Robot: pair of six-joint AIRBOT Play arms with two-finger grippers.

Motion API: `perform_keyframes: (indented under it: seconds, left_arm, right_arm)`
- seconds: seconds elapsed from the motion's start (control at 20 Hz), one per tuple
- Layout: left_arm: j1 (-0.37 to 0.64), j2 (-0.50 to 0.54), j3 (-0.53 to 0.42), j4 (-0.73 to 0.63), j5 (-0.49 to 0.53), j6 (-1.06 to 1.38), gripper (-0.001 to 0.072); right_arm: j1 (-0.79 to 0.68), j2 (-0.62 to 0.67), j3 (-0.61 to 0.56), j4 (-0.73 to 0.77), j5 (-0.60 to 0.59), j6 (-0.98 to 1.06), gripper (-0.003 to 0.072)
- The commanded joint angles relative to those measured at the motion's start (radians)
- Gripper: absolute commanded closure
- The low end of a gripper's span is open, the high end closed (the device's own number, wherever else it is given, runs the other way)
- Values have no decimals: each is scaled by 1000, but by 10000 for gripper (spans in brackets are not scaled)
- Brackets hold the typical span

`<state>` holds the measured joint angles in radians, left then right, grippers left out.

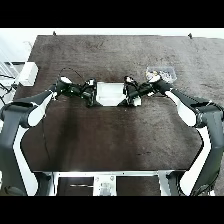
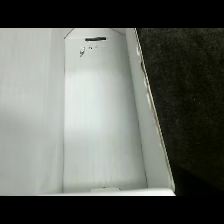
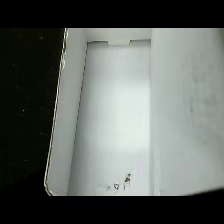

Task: Fold the box and place the chain.

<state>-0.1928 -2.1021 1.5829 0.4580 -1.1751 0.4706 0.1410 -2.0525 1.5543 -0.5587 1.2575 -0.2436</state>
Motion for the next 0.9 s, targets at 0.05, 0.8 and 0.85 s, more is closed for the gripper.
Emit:
perform_keyframes:
  seconds: [0.05,0.8,0.85]
  left_arm:
    - [0,-1,0,1,7,2,354]
    - [0,-1,0,0,8,2,353]
    - [0,-1,0,0,8,2,354]
  right_arm:
    - [1,0,0,0,0,0,104]
    - [10,0,0,0,0,0,104]
    - [13,0,0,0,0,0,104]
